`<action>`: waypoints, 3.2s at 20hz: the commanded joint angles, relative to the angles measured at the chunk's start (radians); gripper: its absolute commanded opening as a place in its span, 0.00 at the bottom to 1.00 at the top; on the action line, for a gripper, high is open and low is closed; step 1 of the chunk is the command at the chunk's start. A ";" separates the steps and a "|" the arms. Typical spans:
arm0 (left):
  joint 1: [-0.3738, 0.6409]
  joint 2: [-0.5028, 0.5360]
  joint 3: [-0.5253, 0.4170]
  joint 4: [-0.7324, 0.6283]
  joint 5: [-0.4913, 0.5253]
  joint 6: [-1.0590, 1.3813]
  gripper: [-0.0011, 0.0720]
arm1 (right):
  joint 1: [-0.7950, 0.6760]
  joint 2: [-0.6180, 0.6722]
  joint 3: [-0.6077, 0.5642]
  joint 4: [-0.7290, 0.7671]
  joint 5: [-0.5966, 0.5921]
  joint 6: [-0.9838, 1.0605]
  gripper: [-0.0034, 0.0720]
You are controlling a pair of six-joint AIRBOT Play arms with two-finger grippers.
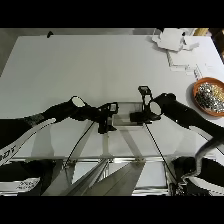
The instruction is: Fold the box and place the chain.
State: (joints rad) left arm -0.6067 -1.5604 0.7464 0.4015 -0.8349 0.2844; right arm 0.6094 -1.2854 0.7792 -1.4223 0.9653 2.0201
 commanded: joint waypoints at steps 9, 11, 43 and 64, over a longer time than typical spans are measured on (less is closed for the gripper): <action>0.000 0.000 0.000 0.003 0.000 0.003 0.52 | 0.001 -0.055 0.011 0.005 0.044 -0.001 0.47; 0.000 0.001 0.000 0.003 0.000 0.003 0.52 | 0.001 -0.055 0.011 0.004 0.040 -0.001 0.47; 0.000 0.001 0.000 0.003 0.000 0.003 0.52 | -0.501 0.398 0.093 -0.236 0.193 -0.449 0.49; 0.000 0.000 0.000 0.002 0.000 0.003 0.52 | -1.100 -0.010 0.092 -0.222 -0.201 -0.552 0.42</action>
State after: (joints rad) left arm -0.6067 -1.5604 0.7467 0.4038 -0.8349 0.2871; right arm -0.4850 -1.2552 0.8703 -1.6527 0.7631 1.4693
